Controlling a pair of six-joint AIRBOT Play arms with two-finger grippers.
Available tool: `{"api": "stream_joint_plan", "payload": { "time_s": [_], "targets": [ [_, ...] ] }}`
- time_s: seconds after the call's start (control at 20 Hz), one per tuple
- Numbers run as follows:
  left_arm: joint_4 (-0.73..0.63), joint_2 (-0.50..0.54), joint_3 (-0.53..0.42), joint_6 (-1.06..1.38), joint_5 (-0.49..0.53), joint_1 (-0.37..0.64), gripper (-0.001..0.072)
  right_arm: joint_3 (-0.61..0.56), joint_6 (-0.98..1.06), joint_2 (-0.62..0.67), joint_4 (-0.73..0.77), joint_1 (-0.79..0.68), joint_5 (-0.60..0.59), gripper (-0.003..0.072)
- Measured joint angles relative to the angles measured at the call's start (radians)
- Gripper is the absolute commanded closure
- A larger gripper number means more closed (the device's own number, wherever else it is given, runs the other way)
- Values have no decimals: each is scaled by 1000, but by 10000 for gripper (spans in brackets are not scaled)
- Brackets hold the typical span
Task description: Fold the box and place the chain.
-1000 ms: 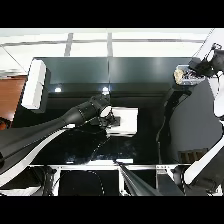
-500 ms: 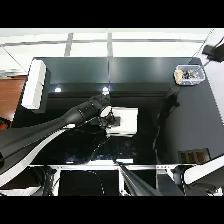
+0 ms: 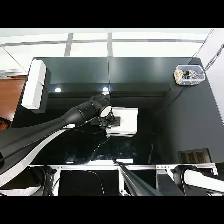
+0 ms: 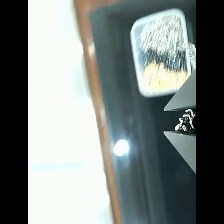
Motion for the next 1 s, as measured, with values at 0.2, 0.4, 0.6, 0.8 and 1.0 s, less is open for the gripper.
{"api": "stream_joint_plan", "payload": {
  "time_s": [0.2,0.4,0.6,0.8,1.0],
  "targets": [
    [0,0,0,0,0,0,681,-167,-39,200,99,23,21,667],
    [0,0,0,0,0,0,681,-382,-82,371,144,90,68,666],
    [0,0,0,0,-1,0,681,-587,-115,441,231,177,201,666],
    [0,0,0,0,-1,0,681,-821,-162,460,389,301,216,666],
    [0,0,0,0,-1,0,681,-1006,-200,441,520,441,79,666]
  ]
}}
